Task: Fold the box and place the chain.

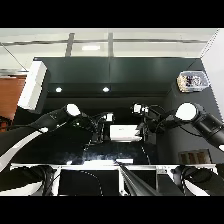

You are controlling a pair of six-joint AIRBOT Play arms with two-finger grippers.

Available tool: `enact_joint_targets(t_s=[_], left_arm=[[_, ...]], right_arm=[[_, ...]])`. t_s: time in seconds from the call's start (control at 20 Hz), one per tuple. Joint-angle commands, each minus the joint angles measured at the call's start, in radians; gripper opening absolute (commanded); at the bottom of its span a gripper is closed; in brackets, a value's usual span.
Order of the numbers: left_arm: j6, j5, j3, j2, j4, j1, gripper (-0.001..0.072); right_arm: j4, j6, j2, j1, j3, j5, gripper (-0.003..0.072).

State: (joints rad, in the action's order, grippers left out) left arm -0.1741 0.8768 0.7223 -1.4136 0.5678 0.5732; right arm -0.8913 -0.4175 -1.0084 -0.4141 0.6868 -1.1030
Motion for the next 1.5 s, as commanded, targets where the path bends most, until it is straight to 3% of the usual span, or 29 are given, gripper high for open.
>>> enact_joint_targets(t_s=[0.0,0.85,1.15,1.2,1.25,1.3,1.45], left_arm=[[0.000,-0.001,0.000,-0.001,0.000,0.000,0.0350],[0.000,-0.001,0.000,-0.001,0.000,0.000,0.0350],[0.000,-0.001,0.000,-0.001,0.000,0.000,0.0350],[0.000,-0.001,0.000,-0.001,0.000,0.000,0.0350],[0.000,-0.001,0.000,-0.001,0.000,0.000,0.0350],[0.000,-0.001,0.000,-0.001,0.000,0.000,0.0350],[0.000,-0.001,0.000,-0.001,0.000,0.000,0.0350]], right_arm=[[0.000,-0.015,0.000,0.000,0.000,-0.019,0.0289],[0.000,-0.107,0.000,0.000,-0.026,-0.007,0.0288],[0.002,-0.371,0.000,0.055,0.099,-0.185,0.0288],[0.013,-0.426,0.000,0.086,0.102,-0.216,0.0241],[0.037,-0.459,0.000,0.114,0.096,-0.244,0.0095],[0.092,-0.479,0.000,0.140,0.075,-0.255,0.0007],[0.343,-0.476,-0.002,0.160,-0.052,-0.183,0.0002]])
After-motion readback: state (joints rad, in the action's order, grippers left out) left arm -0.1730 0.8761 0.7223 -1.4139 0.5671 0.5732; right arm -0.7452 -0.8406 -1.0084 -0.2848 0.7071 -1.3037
